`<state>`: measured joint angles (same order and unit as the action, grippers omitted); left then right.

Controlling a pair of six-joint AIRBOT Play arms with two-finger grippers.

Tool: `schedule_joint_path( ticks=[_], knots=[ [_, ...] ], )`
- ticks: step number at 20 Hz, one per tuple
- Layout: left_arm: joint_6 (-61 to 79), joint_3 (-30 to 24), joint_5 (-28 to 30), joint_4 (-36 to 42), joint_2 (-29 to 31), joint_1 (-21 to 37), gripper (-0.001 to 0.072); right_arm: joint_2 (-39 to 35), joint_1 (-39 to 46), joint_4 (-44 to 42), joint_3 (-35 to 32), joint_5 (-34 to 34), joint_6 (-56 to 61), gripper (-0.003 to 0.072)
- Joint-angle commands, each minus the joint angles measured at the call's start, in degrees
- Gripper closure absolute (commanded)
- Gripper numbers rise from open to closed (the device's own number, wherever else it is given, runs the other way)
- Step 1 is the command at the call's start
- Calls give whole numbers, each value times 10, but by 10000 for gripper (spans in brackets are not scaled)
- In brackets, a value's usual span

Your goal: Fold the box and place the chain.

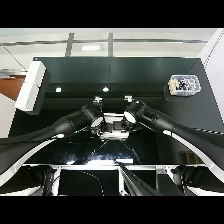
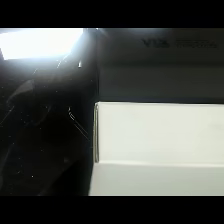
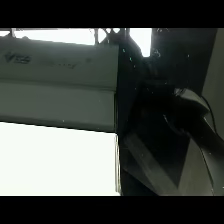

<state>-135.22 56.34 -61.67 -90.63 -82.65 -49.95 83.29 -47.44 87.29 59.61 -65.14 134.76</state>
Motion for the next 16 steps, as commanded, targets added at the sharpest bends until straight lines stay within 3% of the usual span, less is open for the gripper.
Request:
schedule_joint_path(
  ticks=[1, 9, 11, 16],
  knots=[
    [0, 0, 1, 0, 0, 0, 682, 0, 0, 12, 3, -11, -2, 479],
    [0, 0, 1, 0, 0, 0, 681, 10, 0, 7, 1, -11, -2, 481],
    [0, 0, 1, 1, 0, 0, 681, 10, -1, 6, 1, -7, -2, 627],
    [0, 0, 1, 0, 0, 0, 682, 10, -1, 8, 1, -4, -2, 643]
  ],
)
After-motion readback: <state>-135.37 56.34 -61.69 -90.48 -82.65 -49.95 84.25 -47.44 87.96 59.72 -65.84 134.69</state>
